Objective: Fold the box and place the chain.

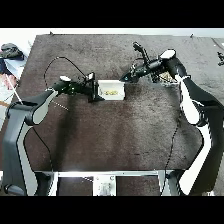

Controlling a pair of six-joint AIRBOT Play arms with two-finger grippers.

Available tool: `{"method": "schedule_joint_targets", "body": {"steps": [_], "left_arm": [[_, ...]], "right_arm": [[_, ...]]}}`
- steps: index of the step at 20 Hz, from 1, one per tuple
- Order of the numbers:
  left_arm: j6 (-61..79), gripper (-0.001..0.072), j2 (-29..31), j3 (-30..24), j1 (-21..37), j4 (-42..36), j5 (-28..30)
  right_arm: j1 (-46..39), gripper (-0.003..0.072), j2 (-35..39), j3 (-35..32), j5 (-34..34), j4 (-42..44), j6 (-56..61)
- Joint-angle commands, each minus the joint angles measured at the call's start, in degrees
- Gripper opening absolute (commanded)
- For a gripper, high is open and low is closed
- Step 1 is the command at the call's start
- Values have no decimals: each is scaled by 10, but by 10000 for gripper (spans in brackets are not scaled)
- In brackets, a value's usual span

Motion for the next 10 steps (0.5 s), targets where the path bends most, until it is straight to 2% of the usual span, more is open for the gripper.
{"method": "schedule_joint_targets", "body": {"steps": [1, 2, 4, 10], "left_arm": [[0, 528, 0, 0, 0, 0, 0], [0, 528, 0, 0, 0, 0, 0], [0, 528, 0, 0, 0, 0, 0], [0, 528, 0, 0, 0, 0, 0]], "right_arm": [[19, 225, 6, 0, 12, -52, -43], [27, 225, 6, 0, 12, -61, -50], [38, 303, 7, 0, 7, -61, -58], [50, 305, 28, 0, -21, -61, -70]]}}
